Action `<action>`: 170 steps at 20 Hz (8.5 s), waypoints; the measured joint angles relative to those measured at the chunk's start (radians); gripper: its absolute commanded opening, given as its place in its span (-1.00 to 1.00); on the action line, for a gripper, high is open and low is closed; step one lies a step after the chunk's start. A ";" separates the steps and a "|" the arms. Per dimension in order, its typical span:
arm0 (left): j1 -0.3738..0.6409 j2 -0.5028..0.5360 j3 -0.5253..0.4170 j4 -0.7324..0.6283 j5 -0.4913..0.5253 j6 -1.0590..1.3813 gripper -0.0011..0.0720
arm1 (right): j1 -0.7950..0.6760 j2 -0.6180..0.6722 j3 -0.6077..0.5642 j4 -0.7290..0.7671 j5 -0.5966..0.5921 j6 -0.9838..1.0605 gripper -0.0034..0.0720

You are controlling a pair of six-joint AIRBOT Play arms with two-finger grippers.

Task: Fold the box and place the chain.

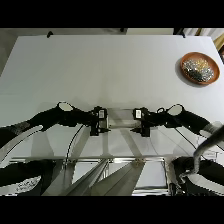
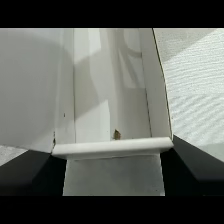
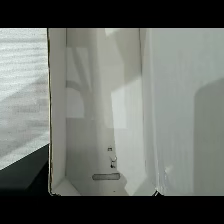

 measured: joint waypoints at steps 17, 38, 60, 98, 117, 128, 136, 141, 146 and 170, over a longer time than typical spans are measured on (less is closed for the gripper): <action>-0.001 -0.001 0.000 0.000 0.001 0.002 -0.39 | 0.000 0.003 0.000 0.000 0.032 0.009 0.98; -0.001 -0.001 0.000 0.001 -0.002 0.001 -0.39 | 0.000 0.537 0.000 -0.544 0.130 0.651 -0.87; -0.001 0.000 0.000 0.000 -0.001 -0.002 -0.39 | 0.157 0.222 0.001 0.049 -0.212 0.705 -0.88; -0.001 -0.001 0.000 0.001 -0.005 0.001 -0.39 | -0.010 0.331 -0.054 -0.496 0.086 0.251 0.13; -0.001 -0.001 0.000 0.001 -0.005 0.001 -0.39 | -0.015 0.265 -0.054 -0.248 -0.006 0.187 -0.34; -0.001 0.000 0.000 0.001 -0.006 0.000 -0.39 | 0.014 0.265 -0.054 -0.219 -0.010 0.178 -0.44; -0.001 -0.001 0.000 0.001 -0.006 0.000 -0.39 | 0.048 0.264 -0.055 -0.202 -0.047 0.159 -0.51; -0.001 -0.001 0.000 0.001 -0.005 0.001 -0.39 | 0.062 0.264 -0.055 -0.198 -0.080 0.157 -0.87; -0.001 -0.001 0.000 0.000 -0.005 0.000 -0.39 | 0.065 0.251 -0.054 -0.197 -0.101 0.156 -0.86; -0.001 0.000 0.000 0.000 -0.005 0.001 -0.39 | 0.126 0.205 -0.055 -0.176 -0.162 0.132 -0.21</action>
